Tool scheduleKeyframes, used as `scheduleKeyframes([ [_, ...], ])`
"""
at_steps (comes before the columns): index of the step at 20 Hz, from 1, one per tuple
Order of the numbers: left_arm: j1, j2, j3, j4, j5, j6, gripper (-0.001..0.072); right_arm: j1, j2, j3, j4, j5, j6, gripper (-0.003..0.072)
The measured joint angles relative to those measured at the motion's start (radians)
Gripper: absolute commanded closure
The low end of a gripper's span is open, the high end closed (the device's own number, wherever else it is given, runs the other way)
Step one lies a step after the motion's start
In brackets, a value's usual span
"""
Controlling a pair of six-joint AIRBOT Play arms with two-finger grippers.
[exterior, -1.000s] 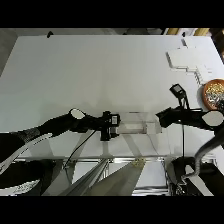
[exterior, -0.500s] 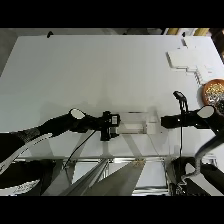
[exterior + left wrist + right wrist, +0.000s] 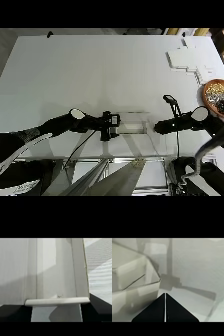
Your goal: Fold the box and place the chain.
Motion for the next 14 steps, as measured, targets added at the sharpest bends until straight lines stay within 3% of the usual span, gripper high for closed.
scheduleKeyframes([
  [2,0.0,0.0,0.0,0.0,0.001,0.0,0.0505,0.009,0.056,0.0,0.004,-0.006,0.005,0.0635],
  [6,0.0,0.0,0.0,0.0,0.0,0.0,0.0505,0.018,0.132,-0.001,0.068,0.002,0.008,0.0445],
  [9,0.0,0.0,0.0,0.002,0.001,0.0,0.0505,0.019,0.151,-0.002,0.095,0.004,0.008,0.0384],
  [14,0.0,0.0,0.0,0.002,0.001,0.0,0.0505,0.03,0.16,-0.002,0.121,0.008,0.003,0.0384],
])
